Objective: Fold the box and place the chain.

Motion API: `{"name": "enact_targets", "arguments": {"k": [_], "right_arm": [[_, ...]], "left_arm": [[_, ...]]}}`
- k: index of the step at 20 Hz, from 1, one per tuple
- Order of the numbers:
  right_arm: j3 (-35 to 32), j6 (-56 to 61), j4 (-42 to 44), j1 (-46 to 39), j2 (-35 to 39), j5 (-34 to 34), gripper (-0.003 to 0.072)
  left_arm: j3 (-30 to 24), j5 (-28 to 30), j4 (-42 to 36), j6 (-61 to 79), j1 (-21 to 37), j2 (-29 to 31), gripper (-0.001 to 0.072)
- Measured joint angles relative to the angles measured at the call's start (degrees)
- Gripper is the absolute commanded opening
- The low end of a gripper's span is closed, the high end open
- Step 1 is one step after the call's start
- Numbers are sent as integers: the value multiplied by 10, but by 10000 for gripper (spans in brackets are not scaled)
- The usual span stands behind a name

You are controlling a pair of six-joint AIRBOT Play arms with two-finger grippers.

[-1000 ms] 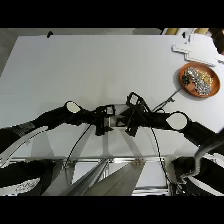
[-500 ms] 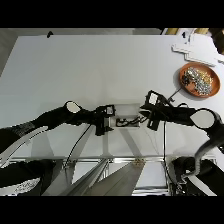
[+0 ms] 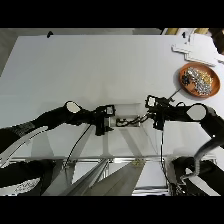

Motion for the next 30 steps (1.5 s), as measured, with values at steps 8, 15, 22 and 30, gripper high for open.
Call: {"name": "enact_targets", "arguments": {"k": [8,15,22,30], "right_arm": [[0,-109,82,-2,-50,14,164],[0,-137,110,9,-75,22,137],[0,-141,116,14,-86,5,20],[0,-53,52,17,24,17,20]], "left_arm": [[0,0,0,0,0,0,252],[0,0,0,0,0,0,252],[0,0,0,-1,0,0,252],[0,0,0,0,0,0,252]]}}
